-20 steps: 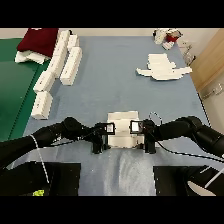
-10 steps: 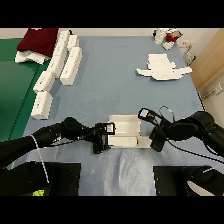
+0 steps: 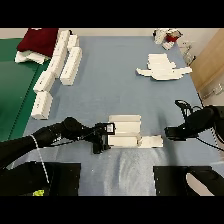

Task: Fold the box.

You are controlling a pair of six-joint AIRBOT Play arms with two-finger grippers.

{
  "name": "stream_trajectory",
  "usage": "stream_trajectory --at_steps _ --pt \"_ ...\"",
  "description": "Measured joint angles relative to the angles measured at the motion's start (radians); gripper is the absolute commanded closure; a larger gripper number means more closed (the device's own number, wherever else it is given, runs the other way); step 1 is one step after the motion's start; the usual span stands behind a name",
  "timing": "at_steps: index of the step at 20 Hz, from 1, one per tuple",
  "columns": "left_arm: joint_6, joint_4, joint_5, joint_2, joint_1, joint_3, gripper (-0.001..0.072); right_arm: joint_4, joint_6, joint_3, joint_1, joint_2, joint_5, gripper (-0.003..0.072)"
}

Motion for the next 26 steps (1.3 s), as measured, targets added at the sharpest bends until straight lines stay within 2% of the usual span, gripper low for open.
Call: stream_trajectory --at_steps 6,14,19,24,26 --pt "0.0 0.0 0.0 0.0 0.0 0.0 0.0232 0.226 -0.098 -0.046 -0.104 -0.083 0.001 0.0683" --pt "0.0 0.0 0.0 0.0 0.0 0.0 0.0232 0.335 -0.161 -0.099 -0.119 -0.082 0.005 0.0683" --pt "0.0 0.0 0.0 0.0 0.0 0.0 0.0233 0.41 -0.196 -0.132 -0.057 -0.082 0.039 0.0683" --pt "0.0 0.0 0.0 0.0 0.0 0.0 0.0233 0.458 -0.206 -0.116 0.014 -0.077 0.069 0.0677" --pt "0.0 0.0 0.0 0.0 0.0 0.0 0.0232 0.469 -0.209 -0.096 0.026 -0.064 0.071 0.0511"
